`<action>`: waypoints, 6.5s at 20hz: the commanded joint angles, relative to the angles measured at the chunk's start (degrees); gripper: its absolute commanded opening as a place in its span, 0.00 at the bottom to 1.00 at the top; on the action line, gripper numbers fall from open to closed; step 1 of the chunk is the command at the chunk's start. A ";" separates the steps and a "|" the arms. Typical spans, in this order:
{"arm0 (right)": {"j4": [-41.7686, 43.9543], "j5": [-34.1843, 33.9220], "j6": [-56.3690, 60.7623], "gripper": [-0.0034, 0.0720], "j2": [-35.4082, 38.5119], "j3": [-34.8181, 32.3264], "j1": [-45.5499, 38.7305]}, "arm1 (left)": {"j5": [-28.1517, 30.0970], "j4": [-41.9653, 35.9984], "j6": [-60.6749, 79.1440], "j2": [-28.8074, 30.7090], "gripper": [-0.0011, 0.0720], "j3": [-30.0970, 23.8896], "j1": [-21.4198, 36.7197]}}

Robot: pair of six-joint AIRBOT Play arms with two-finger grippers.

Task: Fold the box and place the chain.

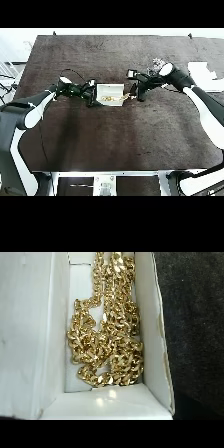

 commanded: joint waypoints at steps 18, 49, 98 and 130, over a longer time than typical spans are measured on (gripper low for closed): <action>2.34 -5.99 5.16 0.07 11.15 5.18 9.03 | 0.09 0.00 0.02 -0.02 0.63 0.00 0.04; 2.32 -4.17 4.66 0.78 -9.31 2.45 -3.69 | -0.07 0.00 0.00 -0.02 0.63 0.00 0.04; 10.40 0.74 8.07 0.07 0.61 3.04 6.05 | 0.02 0.00 0.00 -0.02 0.63 0.00 0.04; 19.43 -2.16 8.11 0.55 -3.02 3.52 3.96 | -0.20 -0.02 0.02 -0.02 0.63 0.00 0.04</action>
